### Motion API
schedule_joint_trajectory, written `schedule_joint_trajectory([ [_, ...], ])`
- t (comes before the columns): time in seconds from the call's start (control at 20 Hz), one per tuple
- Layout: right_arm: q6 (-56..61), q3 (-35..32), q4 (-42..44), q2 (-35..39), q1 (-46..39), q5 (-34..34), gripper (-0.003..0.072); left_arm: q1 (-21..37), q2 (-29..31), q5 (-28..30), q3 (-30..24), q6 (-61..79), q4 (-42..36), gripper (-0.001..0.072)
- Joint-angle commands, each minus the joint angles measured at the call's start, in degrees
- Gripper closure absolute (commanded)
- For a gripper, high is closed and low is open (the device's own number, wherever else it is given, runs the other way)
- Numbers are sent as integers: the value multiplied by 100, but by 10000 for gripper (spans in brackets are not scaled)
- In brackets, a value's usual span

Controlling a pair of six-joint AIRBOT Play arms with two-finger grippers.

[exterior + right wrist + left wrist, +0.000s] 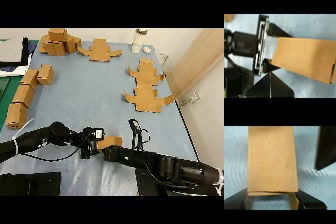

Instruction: Fold the box.

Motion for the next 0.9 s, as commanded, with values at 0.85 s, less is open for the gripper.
schedule_joint_trajectory([
  [0.85, 1102, -133, -726, -240, -210, 103, 681, 2, 0, 0, 2, 0, 0, 260],
])
